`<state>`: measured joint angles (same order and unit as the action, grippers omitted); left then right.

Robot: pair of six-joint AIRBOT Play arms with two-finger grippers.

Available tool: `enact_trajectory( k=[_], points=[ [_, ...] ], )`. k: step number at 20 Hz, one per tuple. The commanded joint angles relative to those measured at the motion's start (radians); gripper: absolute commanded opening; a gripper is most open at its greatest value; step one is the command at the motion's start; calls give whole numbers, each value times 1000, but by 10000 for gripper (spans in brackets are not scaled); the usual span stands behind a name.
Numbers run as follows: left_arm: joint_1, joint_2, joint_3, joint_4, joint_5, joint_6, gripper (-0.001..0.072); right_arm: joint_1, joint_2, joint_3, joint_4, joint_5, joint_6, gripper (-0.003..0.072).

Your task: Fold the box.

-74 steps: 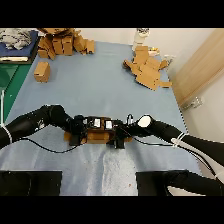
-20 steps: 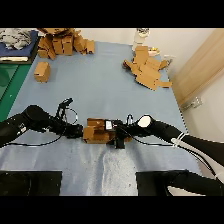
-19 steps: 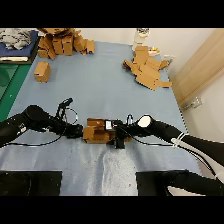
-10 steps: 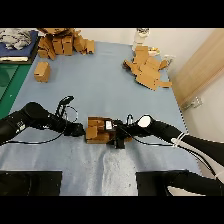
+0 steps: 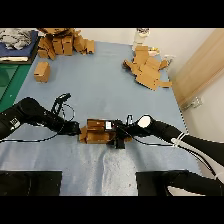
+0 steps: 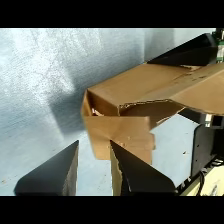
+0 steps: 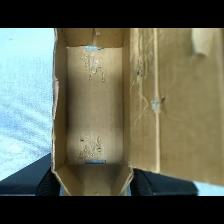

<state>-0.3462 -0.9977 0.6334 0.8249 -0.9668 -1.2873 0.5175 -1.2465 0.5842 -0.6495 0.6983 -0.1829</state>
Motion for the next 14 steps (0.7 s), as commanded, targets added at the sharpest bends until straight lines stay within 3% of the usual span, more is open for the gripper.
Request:
enact_trajectory(
  k=[1, 2, 3, 9, 14],
  points=[
    [-35, 0, 3, -23, 33, 5, 317, 0, 0, 0, -6, 0, 0, 505],
    [-53, 0, 3, -30, 42, -1, 444, 0, 0, 0, -6, 0, 0, 505],
    [-69, 0, 3, -32, 50, -24, 471, 0, 0, 0, -6, 0, 0, 505],
    [-130, -8, 3, 85, 59, -127, 472, 0, 0, 0, -6, 0, 0, 505],
    [-217, -34, 3, 97, 190, -238, 479, 0, 0, 0, -7, 0, 0, 505]
  ],
)
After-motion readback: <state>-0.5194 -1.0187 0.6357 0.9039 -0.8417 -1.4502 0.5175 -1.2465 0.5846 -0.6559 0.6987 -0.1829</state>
